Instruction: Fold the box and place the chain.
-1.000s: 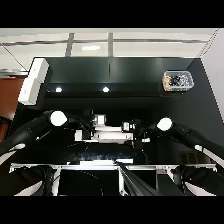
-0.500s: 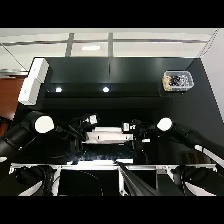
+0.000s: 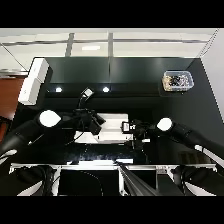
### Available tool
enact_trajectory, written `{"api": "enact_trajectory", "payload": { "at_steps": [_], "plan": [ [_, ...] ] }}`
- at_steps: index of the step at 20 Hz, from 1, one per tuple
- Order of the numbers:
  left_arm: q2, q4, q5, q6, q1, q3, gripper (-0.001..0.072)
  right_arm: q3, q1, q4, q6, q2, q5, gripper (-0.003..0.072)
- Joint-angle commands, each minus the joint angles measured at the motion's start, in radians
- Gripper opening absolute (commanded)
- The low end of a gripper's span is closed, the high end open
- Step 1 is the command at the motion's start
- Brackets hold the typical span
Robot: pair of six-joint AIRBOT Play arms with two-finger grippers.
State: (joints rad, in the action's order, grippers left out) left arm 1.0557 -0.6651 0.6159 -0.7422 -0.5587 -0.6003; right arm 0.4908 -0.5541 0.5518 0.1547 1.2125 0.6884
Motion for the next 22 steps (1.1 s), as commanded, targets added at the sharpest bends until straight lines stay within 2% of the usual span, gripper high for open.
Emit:
{"api": "enact_trajectory", "payload": {
  "at_steps": [1,4,7,10,14,15,17,18,19,22],
  "plan": [
    [0.122,-0.016,-0.036,0.011,-0.001,0.0,0.003,0.0,-0.001,0.0,0.0,0.0,0.0,0.0431],
    [0.166,-0.027,0.003,0.054,-0.001,0.0,0.003,0.0,-0.001,0.0,0.0,0.0,0.0,0.043],
    [0.152,-0.076,0.007,0.113,0.003,-0.015,0.003,0.0,-0.001,0.0,0.0,0.0,0.0,0.043],
    [0.06,-0.191,0.043,0.109,0.033,-0.074,0.003,0.0,-0.001,0.0,0.0,0.0,0.0,0.043],
    [-0.13,-0.338,0.235,0.106,0.096,-0.079,0.0042,0.0,-0.001,0.0,0.0,0.0,0.0,0.043],
    [-0.17,-0.371,0.273,0.107,0.102,-0.066,0.017,0.0,-0.001,0.0,0.0,0.0,0.0,0.043],
    [-0.212,-0.427,0.288,0.137,0.1,-0.012,0.0635,0.0,-0.001,0.0,0.0,0.0,0.0,0.043],
    [-0.211,-0.436,0.287,0.201,0.101,0.018,0.0705,0.0,-0.001,0.0,0.0,0.0,0.0,0.0431],
    [-0.201,-0.432,0.287,0.312,0.1,0.053,0.0681,0.0,-0.001,0.0,0.0,0.0,0.0,0.0431],
    [-0.152,-0.352,0.259,0.559,0.098,0.133,0.0682,0.0,-0.001,0.0,0.0,0.0,0.0,0.043]
  ]
}}
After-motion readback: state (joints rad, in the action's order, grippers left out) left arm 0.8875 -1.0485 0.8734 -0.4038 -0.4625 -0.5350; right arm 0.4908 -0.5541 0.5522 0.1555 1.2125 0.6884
